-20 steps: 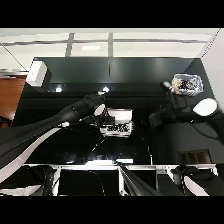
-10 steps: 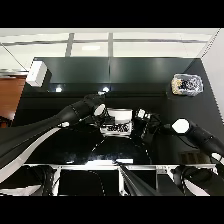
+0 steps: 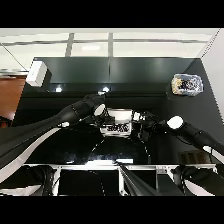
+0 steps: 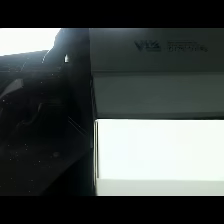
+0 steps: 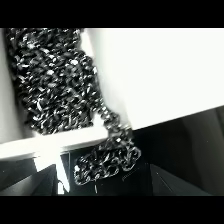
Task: Fold the box and place the chain.
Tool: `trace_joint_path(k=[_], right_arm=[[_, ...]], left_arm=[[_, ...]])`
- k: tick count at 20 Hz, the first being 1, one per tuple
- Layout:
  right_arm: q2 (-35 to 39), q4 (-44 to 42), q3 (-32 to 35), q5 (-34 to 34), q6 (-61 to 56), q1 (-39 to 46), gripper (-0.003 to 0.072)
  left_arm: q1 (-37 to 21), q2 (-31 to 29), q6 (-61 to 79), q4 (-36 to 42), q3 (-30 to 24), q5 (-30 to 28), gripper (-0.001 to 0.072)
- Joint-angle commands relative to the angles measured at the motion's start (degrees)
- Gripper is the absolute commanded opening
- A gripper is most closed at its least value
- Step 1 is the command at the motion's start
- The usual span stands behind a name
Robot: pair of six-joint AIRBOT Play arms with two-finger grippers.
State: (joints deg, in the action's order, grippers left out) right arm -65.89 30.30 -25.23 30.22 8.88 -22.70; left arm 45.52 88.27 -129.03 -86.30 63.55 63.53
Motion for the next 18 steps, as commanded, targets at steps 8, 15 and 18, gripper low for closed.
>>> trace_joint_path(k=[8,15,18], right_arm=[[0.9,-1.1,-0.1,-2.6,-4.9,0.0,0.0013],[17.7,8.7,-3.4,11.9,-38.3,9.2,0.0013],[21.8,1.9,-7.5,25.8,-48.0,12.9,0.0013]], left_arm=[[0.0,0.0,0.0,0.0,0.0,0.0,0.0030],[0.0,0.0,0.0,0.0,0.0,0.0,0.0030],[0.0,0.0,0.0,0.0,0.0,-0.1,0.0029]])
